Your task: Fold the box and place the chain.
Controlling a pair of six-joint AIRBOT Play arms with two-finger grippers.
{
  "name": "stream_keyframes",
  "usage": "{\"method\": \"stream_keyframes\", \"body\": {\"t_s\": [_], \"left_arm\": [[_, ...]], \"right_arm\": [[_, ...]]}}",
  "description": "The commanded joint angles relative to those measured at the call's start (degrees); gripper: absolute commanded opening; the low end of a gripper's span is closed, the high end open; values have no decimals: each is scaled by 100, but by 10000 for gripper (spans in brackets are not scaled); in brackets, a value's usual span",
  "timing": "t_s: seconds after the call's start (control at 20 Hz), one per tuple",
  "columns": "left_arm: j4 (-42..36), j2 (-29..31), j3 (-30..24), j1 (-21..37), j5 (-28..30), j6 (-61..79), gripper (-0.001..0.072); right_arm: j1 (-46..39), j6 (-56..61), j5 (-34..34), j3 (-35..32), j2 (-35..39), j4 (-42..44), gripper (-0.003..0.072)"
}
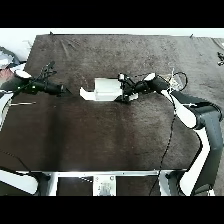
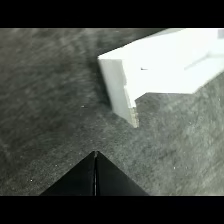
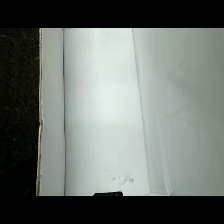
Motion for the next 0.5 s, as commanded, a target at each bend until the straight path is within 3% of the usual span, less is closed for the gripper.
{"method": "stream_keyframes", "body": {"t_s": [0.0,0.3,0.45], "left_arm": [[-234,-42,-170,-31,247,-229,9],[-455,-452,-127,-439,693,-409,8],[-610,-802,96,-439,560,-442,9]], "right_arm": [[7,0,-2,-2,-4,-11,325],[7,0,0,-2,-4,-11,325],[7,0,0,-2,-4,-11,325]]}}
